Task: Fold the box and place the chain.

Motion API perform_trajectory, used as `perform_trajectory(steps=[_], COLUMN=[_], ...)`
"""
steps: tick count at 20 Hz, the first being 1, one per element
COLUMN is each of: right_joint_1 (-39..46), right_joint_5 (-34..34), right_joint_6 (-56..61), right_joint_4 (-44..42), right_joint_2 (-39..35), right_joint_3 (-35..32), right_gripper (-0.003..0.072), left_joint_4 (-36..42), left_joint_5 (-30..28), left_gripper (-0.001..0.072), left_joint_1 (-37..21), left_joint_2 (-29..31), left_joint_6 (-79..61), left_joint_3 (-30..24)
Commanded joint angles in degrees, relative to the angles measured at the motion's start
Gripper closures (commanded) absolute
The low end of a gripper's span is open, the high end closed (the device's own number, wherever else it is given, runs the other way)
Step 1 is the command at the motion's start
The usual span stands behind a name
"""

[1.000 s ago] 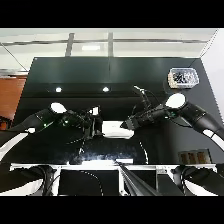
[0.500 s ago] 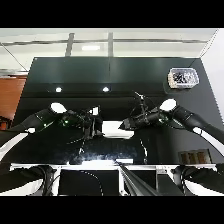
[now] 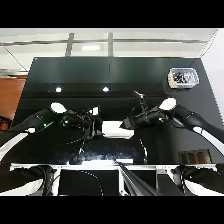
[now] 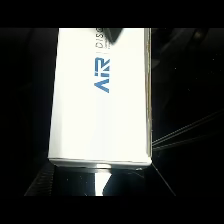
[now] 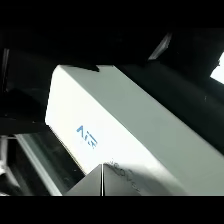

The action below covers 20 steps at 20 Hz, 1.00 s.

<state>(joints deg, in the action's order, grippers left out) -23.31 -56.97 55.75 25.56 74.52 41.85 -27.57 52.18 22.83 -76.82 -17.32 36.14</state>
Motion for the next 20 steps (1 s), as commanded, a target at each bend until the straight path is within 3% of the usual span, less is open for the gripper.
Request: perform_trajectory(steps=[1, 3, 4, 5, 6, 10, 13, 16, 20], right_joint_1=[1.9, 5.8, 8.5, 11.1, 14.1, 24.8, 29.6, 30.1, 30.0], right_joint_5=[-11.1, -13.9, -14.7, -15.3, -16.1, -18.6, -19.0, -15.0, -13.9], right_joint_6=[-0.2, 3.8, 5.7, 6.9, 8.1, 10.3, 10.8, 11.6, 11.6], right_joint_4=[-0.3, 3.6, 5.7, 7.8, 10.2, 15.2, 15.2, 15.1, 15.2], right_joint_2=[-5.5, -12.3, -16.3, -19.9, -23.6, -32.6, -33.6, -33.6, -33.6], right_joint_3=[3.8, 5.3, 5.3, 5.3, 5.3, 5.3, 5.3, 5.3, 5.2], right_gripper=[0.0669, 0.0669, 0.0669, 0.0669, 0.0669, 0.0669, 0.0669, 0.0668, 0.0669], left_joint_4=[-0.1, -1.0, -1.4, -2.8, -5.1, -17.0, -14.1, -13.7, -12.5], left_joint_5=[0.9, 0.8, 0.9, 1.1, 1.1, 1.9, 2.4, 0.5, -5.8], left_gripper=[0.031, 0.0299, 0.025, 0.0068, -0.0004, -0.0004, 0.0001, 0.0003, 0.0002], left_joint_1=[-0.2, -0.6, -0.9, -1.4, -1.8, -2.3, -0.4, 5.9, 12.5], left_joint_2=[0.0, 0.9, 1.8, 3.3, 5.1, 14.3, 18.9, 16.4, 6.3], left_joint_6=[0.0, 1.0, 2.2, 3.7, 5.4, 17.1, 19.6, 23.0, 28.1], left_joint_3=[0.0, 0.0, 0.0, 0.0, 0.0, 0.0, 0.4, 4.3, 10.6])
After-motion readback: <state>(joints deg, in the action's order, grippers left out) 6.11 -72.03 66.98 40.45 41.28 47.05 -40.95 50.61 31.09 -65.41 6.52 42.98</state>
